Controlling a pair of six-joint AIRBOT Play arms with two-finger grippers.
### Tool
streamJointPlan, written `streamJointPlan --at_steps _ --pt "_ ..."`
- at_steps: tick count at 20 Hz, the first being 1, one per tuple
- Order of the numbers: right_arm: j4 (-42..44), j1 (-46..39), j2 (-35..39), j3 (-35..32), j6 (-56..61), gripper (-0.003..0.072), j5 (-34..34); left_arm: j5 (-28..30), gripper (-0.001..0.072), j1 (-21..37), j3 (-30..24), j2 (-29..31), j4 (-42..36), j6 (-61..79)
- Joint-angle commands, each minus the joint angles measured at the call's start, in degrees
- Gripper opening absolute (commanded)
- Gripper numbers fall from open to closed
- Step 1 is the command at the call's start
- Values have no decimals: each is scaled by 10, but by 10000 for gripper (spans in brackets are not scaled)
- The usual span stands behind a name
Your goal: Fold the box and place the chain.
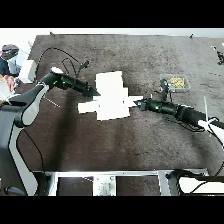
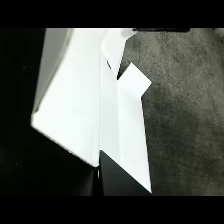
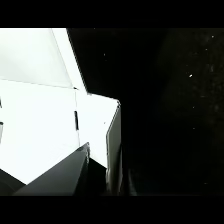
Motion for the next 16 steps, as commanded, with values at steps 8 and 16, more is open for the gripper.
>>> streamJointPlan --at_steps 8,16 --pt "-7 -166 60 5 3 223 14 104 12 -12 3 3 13 208" --pt "-24 -164 60 5 0 224 1 130 12 -47 25 2 71 223"
